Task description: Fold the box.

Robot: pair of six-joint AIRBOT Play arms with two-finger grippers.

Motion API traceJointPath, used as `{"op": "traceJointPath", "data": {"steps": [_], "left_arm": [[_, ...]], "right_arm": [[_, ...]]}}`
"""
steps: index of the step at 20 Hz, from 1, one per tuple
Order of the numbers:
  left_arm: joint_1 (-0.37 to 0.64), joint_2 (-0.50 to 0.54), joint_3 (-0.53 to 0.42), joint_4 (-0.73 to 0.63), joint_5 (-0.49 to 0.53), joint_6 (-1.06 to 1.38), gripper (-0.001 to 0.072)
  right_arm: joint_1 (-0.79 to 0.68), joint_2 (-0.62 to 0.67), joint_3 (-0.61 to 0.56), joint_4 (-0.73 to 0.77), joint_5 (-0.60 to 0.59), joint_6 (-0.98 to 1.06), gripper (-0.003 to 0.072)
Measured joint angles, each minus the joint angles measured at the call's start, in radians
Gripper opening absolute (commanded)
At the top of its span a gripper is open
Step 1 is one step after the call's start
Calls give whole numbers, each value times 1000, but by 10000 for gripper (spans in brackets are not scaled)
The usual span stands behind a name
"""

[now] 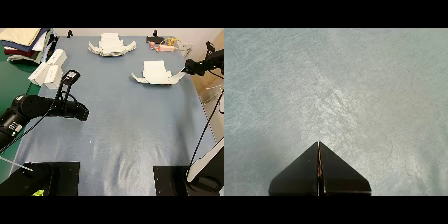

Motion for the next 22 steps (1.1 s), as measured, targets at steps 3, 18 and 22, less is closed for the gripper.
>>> {"op": "traceJointPath", "data": {"steps": [3, 18, 22], "left_arm": [[0, 0, 0, 0, 0, 0, 13], [0, 0, 0, 0, 0, 0, 13], [0, 0, 0, 0, 0, 0, 13]], "right_arm": [[24, 50, -64, 48, -78, -21, -2], [354, 860, -1139, 73, 149, 87, -2], [439, 1093, -1407, 9, 237, 235, 193]]}}
